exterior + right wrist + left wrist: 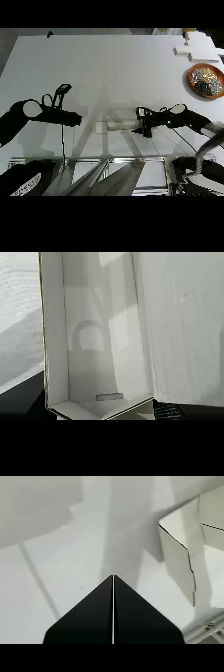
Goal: Fold the box and place the chain.
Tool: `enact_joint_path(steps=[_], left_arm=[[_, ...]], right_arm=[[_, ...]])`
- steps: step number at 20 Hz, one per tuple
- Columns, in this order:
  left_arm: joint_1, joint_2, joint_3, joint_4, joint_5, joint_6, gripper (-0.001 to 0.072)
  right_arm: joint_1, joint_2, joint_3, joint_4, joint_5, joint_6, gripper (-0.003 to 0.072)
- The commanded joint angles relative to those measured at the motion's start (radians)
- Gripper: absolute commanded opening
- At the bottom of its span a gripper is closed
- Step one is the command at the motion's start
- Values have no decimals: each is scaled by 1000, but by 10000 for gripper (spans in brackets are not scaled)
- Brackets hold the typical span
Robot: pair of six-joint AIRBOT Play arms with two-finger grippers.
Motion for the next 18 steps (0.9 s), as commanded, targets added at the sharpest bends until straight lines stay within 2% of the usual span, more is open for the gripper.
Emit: enact_joint_path(steps=[1, 6, 12, 15, 17, 18], left_arm=[[-59, -113, 0, -116, 0, -77, 7], [-130, -235, 0, -195, 128, -121, 3], [-215, -250, 1, -275, 236, -128, 3], [-238, -241, 29, -301, 201, -127, 14], [-246, -216, 52, -302, 193, -128, 100], [-254, -199, 56, -302, 201, -129, 112]], right_arm=[[0, 0, 1, 0, 0, 0, 399], [0, 0, 1, 0, 0, 0, 399], [0, 0, 1, 0, 0, 0, 399], [0, 0, 1, 0, 0, 0, 399], [0, 0, 1, 0, 0, 0, 399], [0, 0, 1, 0, 0, 0, 399]])
